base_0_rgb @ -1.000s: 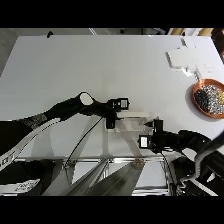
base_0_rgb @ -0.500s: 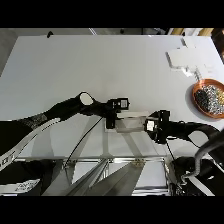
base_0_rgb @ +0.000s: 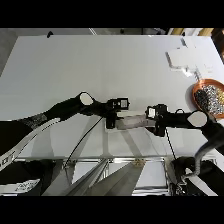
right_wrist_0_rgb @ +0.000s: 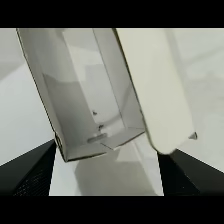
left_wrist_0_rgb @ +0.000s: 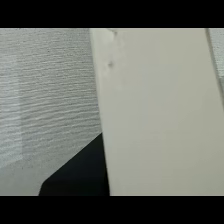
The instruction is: Fold the box and place the chain.
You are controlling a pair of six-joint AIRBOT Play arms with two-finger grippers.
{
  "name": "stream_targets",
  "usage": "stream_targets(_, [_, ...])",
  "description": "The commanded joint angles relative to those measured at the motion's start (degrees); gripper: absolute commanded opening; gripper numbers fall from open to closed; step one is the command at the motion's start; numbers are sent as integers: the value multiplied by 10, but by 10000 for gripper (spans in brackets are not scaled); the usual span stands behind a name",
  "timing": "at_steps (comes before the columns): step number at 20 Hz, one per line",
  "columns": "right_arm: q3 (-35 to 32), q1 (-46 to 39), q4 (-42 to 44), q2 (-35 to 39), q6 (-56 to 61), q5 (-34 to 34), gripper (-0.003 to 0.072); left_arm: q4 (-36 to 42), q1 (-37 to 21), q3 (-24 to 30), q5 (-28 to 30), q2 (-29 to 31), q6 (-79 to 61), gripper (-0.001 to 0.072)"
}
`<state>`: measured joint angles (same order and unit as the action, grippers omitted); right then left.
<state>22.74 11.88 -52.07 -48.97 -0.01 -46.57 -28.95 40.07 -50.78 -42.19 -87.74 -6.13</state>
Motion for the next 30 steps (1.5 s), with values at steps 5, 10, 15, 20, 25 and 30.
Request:
stream_targets(5, [4, -37, 102, -57, -146, -21, 684, 0, 0, 0, 0, 0, 0, 34])
stream_targets(10, [4, -37, 128, -132, -170, -38, 683, 0, 0, 0, 0, 0, 0, 34])
stream_targets(15, [3, -37, 120, -140, -170, -43, 678, 0, 0, 0, 0, 0, 0, 34])
stream_targets(20, [-6, -37, 151, -140, -185, -38, 661, 0, 0, 0, 0, 0, 0, 34])
stream_targets(25, [-6, -37, 152, -164, -194, -34, 641, 0, 0, 0, 0, 0, 0, 34])
stream_targets(30, [-6, -37, 152, -184, -201, -29, 554, 0, 0, 0, 0, 0, 0, 34])
